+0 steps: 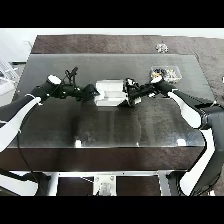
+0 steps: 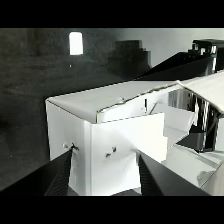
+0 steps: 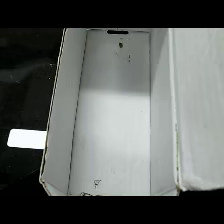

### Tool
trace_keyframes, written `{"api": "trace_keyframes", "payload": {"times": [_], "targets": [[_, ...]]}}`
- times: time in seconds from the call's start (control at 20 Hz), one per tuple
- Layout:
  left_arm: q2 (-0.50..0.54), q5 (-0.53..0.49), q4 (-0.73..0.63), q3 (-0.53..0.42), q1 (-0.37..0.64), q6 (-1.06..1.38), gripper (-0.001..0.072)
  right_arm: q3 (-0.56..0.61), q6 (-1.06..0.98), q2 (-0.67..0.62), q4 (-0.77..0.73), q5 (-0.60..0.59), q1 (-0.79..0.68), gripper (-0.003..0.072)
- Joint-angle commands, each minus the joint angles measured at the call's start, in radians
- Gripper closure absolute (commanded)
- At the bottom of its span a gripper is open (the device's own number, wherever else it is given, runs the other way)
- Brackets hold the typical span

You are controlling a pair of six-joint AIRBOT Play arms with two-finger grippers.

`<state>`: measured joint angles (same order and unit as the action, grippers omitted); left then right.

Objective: Fold the box and place the chain.

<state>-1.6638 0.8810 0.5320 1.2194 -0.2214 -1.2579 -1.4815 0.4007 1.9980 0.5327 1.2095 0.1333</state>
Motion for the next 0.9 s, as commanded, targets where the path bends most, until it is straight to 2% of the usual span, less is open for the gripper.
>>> {"api": "trace_keyframes", "payload": {"times": [0.0,0.2,0.7,0.85], "targets": [[0.0,-0.023,0.034,0.006,-0.02,-0.037,0.0246,0.0,0.0,0.0,0.0,0.0,0.0,0.0091],[0.0,-0.004,0.125,0.047,-0.035,-0.124,0.0246,0.0,0.0,0.0,0.0,0.0,0.0,0.0091],[0.0,-0.006,0.199,0.052,-0.053,-0.206,0.0247,0.0,0.0,0.0,0.0,0.0,0.0,0.009],[-0.001,0.017,0.278,0.095,-0.07,-0.274,0.0247,0.0,0.0,0.0,0.0,0.0,0.0,0.0091]]}}
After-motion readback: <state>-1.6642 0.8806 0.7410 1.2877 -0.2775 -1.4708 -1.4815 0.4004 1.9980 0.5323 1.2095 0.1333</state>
